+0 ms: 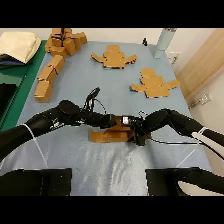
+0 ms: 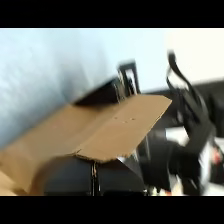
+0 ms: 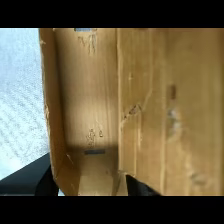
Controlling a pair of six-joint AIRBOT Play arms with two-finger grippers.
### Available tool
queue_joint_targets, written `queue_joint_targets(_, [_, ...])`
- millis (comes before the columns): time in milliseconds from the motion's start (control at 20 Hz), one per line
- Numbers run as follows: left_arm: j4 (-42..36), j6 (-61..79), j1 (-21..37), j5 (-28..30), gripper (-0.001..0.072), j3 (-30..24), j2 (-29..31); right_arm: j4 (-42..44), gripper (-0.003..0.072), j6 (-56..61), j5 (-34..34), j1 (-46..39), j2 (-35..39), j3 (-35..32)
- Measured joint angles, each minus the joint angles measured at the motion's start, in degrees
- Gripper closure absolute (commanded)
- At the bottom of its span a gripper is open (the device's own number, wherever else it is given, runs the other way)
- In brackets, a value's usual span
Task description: Fold the box.
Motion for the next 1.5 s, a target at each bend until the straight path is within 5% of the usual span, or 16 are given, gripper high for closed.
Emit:
queue_joint_targets(450, [4.37,-3.89,0.13,4.87,0.0694,1.11,-6.45,0.0,0.0231,0.0,0.02,-0.02,-0.02,0.0])
queue_joint_targets(850, [16.46,-12.66,1.22,-0.92,0.0694,5.35,-8.59,0.0,0.0232,-0.02,0.04,-0.02,-0.02,0.0])
queue_joint_targets(1500, [18.69,-7.65,2.64,-4.55,0.0694,9.57,-8.76,0.02,0.0232,0.0,0.04,-0.02,-0.02,0.0])
